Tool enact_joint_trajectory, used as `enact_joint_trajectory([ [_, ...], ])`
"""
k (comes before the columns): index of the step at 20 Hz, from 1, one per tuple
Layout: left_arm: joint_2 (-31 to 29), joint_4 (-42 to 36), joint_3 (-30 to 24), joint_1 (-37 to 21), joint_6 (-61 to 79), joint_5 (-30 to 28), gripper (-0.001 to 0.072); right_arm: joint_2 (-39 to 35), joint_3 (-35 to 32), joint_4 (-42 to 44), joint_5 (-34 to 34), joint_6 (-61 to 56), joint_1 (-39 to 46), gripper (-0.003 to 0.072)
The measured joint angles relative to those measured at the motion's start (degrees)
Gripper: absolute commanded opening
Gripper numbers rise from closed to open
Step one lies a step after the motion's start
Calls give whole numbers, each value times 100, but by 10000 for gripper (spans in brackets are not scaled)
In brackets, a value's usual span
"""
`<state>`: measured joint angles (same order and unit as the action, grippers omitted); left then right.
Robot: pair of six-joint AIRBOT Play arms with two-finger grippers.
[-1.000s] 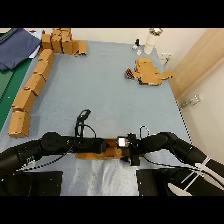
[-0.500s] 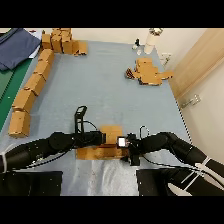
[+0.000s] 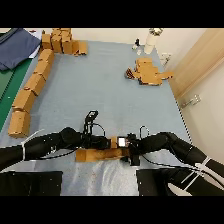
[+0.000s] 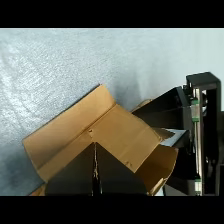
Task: Fold the box.
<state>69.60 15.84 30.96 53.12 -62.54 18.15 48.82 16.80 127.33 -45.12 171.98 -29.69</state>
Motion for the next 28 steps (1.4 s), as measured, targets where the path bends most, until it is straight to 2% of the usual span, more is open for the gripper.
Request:
enact_joint_trajectory([
  [7,-249,656,35,-518,15,238,11,0,0,-2,0,0,0,578],
  [14,-516,1147,81,-772,214,529,10,0,0,-2,0,0,0,578],
  [18,-1276,2426,107,-953,267,933,10,0,0,-4,0,0,0,578],
  [22,-2157,3768,66,-1012,437,1882,12,0,0,-4,0,0,0,578],
  [25,-2531,4247,42,-929,1032,2494,12,0,0,-4,0,-2,0,578],
  [28,-2669,4572,-48,-555,1412,2640,13,0,0,-4,0,-2,0,578],
])
